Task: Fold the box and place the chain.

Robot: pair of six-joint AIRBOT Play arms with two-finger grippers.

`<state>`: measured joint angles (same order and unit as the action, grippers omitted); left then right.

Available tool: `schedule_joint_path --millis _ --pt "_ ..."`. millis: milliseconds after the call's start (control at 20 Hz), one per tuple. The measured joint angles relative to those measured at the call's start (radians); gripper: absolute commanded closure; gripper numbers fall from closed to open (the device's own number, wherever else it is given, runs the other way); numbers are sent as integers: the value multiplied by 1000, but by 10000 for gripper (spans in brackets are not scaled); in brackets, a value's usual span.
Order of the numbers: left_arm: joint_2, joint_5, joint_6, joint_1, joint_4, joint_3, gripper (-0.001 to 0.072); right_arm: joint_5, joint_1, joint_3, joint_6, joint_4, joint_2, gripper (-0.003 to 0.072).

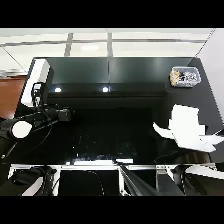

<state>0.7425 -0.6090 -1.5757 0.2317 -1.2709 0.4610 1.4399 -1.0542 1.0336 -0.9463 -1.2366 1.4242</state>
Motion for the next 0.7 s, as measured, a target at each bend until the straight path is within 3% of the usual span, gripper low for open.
schedule_joint_path --millis 350,550,700 --pt "2 0 0 1 0 0 0 -40 193 -94 31 257 -171 670" --pt "2 9 0 11 9 0 1 -207 403 -269 15 413 -345 670" --pt "21 16 35 27 73 1 6 -401 620 -464 25 575 -499 670"
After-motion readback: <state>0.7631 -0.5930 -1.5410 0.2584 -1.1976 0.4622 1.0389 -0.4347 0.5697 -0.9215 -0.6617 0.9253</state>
